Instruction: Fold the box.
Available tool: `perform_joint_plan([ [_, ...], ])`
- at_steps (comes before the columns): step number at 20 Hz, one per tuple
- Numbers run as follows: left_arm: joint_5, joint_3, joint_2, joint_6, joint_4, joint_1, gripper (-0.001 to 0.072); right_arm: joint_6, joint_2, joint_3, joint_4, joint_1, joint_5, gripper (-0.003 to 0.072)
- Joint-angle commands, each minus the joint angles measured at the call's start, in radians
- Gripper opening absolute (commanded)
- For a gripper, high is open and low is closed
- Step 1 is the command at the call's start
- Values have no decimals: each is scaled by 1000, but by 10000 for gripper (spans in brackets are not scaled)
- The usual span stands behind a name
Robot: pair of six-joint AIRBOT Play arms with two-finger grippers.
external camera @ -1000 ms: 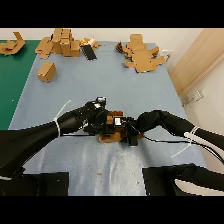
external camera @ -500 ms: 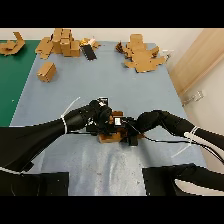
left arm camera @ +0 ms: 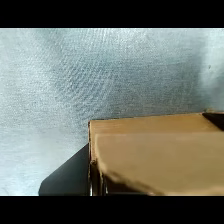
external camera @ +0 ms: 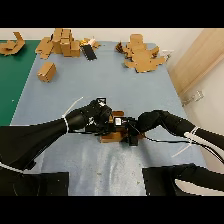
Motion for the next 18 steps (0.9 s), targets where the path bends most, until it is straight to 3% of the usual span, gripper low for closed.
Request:
perform_joint_plan([
  [1, 17, 1, -2, -5, -23, -1, 14, -3, -1, 0, 3, 1, 3, 518],
  [9, 18, 1, -2, 0, -52, -1, 16, -3, -1, 0, 3, 1, 2, 518],
  [10, 18, 1, -1, 2, -52, -1, 95, -3, -1, 0, 3, 1, 0, 518],
  [11, 18, 1, 1, 3, -52, -1, 362, -3, -1, 0, 3, 1, -5, 518],
  [12, 15, 2, 3, 3, -52, 0, 437, -3, -1, 0, 3, 1, -10, 518],
  [18, 8, 11, 21, 9, -51, 1, 439, -3, -1, 0, 3, 1, -12, 518],
])
